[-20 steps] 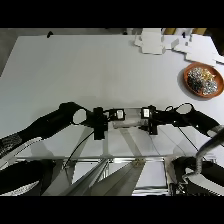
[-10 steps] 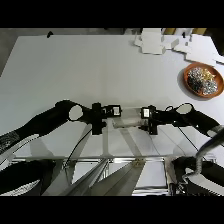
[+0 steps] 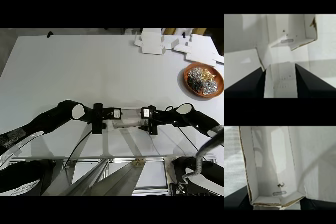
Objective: Fold the box and place the chain.
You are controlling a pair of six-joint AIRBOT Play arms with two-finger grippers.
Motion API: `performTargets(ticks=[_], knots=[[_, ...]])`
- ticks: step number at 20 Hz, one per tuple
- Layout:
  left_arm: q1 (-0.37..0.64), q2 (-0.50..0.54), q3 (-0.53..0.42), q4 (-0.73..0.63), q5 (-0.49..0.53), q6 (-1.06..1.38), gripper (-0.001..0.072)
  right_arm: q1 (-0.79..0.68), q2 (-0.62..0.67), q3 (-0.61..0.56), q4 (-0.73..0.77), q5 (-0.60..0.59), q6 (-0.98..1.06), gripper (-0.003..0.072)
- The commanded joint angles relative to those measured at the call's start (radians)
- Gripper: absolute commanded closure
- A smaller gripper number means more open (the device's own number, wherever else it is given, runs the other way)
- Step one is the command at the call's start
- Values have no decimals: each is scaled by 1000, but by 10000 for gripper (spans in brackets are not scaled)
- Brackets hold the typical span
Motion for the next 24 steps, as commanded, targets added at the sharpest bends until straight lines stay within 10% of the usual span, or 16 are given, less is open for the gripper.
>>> performTargets(ticks=[1, 6, 24], knots=[[-15, -12, 0, -60, 30, 93, 312, 0, 1, 1, 0, 0, 0, 283], [-17, -12, 0, -88, -40, 97, 463, 0, 1, 1, 0, 0, 0, 283], [-47, -60, 0, -264, 105, 101, 574, 0, 1, 1, 0, 0, 0, 283]])
